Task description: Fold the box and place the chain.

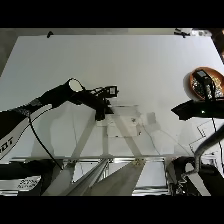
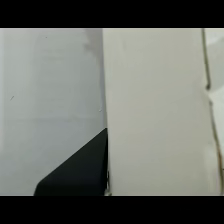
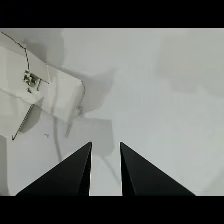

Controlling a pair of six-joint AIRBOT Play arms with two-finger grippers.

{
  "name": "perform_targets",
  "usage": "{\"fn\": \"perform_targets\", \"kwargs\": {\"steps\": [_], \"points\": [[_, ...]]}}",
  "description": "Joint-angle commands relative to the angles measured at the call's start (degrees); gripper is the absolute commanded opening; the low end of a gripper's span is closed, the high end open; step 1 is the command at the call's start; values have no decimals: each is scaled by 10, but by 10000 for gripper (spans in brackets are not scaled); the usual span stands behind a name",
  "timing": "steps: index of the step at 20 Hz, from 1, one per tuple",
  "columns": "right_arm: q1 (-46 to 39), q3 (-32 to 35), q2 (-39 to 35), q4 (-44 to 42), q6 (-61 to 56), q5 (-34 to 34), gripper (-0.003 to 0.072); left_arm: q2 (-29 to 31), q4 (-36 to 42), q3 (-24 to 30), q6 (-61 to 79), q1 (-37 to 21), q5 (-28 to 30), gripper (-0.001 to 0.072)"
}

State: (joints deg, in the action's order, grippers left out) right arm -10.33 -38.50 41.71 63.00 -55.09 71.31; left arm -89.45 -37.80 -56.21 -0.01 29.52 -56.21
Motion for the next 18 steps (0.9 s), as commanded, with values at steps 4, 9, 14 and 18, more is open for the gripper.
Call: {"fn": "perform_targets", "kwargs": {"steps": [4,9,14,18], "points": [[0,0,0,2,0,-9,177,-1,-1,0,0,9,15,8],[0,0,0,2,0,-9,177,-1,-2,0,-17,9,40,2],[0,0,0,4,0,-9,176,-1,-5,0,-24,13,44,1],[0,0,0,4,0,-9,175,-1,-90,0,-84,37,70,0]]}}
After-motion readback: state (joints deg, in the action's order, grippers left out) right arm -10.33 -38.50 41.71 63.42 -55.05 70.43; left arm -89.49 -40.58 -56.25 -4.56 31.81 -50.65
